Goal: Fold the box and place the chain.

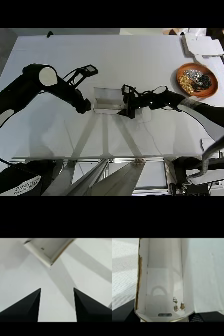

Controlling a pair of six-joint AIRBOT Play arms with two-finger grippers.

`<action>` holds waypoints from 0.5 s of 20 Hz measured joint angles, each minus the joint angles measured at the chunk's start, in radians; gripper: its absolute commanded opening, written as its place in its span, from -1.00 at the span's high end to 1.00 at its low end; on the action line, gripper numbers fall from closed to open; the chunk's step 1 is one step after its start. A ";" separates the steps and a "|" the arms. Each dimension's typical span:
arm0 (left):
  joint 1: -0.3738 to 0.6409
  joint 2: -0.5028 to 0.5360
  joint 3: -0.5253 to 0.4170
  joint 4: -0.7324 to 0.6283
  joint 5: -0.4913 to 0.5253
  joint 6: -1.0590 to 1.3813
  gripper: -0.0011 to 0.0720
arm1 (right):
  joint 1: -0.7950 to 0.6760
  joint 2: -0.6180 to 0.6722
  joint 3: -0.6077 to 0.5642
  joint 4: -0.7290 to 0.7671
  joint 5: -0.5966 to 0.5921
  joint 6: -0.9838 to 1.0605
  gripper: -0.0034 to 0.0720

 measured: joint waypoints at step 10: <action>0.221 -0.161 -0.058 -0.323 0.068 0.975 -0.93 | 0.000 0.000 0.000 0.000 0.000 0.000 -0.46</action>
